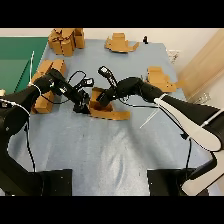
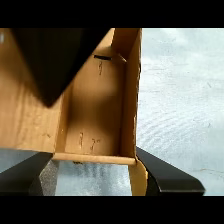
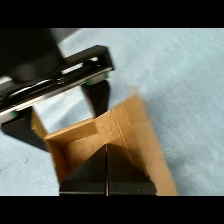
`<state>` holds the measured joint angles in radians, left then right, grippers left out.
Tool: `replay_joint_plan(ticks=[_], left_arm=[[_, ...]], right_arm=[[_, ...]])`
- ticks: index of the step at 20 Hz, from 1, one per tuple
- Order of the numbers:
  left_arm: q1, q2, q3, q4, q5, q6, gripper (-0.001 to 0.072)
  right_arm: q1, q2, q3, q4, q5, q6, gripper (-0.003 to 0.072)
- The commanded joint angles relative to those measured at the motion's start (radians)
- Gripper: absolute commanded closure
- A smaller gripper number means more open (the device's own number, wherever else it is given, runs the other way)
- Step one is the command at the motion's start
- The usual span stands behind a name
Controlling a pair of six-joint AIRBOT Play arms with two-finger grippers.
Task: Fold the box.
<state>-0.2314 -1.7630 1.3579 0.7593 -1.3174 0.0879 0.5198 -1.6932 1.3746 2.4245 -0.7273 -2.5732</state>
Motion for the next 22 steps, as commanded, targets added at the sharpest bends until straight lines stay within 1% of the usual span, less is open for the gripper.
replay_joint_plan(ticks=[1,3,7,8,11,13,14,15,16,18,19,20,22], left_arm=[[0.001,-0.001,0.0,0.006,0.002,0.001,0.0651],[0.001,-0.001,0.0,0.006,0.008,0.001,0.0651],[0.0,-0.001,0.0,0.003,0.028,0.001,0.0651],[0.0,-0.001,0.0,0.003,0.028,0.0,0.0651],[0.0,-0.001,0.0,0.003,0.033,0.001,0.0651],[0.0,-0.001,0.0,0.003,0.045,0.001,0.0651],[0.0,-0.001,0.0,0.003,0.055,0.001,0.0651],[0.0,-0.001,0.0,0.002,0.065,0.001,0.0651],[-0.002,-0.001,0.0,0.0,0.071,0.001,0.0651],[-0.008,-0.001,0.0,-0.001,0.069,0.001,0.0651],[-0.014,-0.001,0.0,-0.001,0.071,0.001,0.0651],[-0.018,-0.001,0.0,0.0,0.071,0.001,0.0651],[-0.028,-0.001,0.0,0.0,0.07,0.001,0.0651]], right_arm=[[-0.003,0.079,0.003,-0.085,-0.001,0.028,0.0679],[-0.003,0.136,0.002,-0.176,-0.084,0.07,0.068],[-0.003,0.222,-0.014,-0.354,-0.375,0.153,0.068],[-0.003,0.24,-0.035,-0.419,-0.404,0.186,0.0681],[-0.003,0.265,-0.112,-0.65,-0.406,0.253,0.068],[-0.003,0.264,-0.152,-0.721,-0.39,0.261,0.0679],[-0.003,0.26,-0.161,-0.724,-0.385,0.259,0.0572],[-0.003,0.249,-0.161,-0.726,-0.372,0.241,0.0334],[-0.003,0.238,-0.161,-0.726,-0.345,0.229,0.0266],[-0.001,0.215,-0.161,-0.706,-0.237,0.192,0.0273],[-0.001,0.203,-0.16,-0.678,-0.177,0.152,0.0307],[-0.001,0.191,-0.16,-0.653,-0.128,0.116,0.04],[-0.001,0.165,-0.16,-0.624,-0.06,0.068,0.0391]])
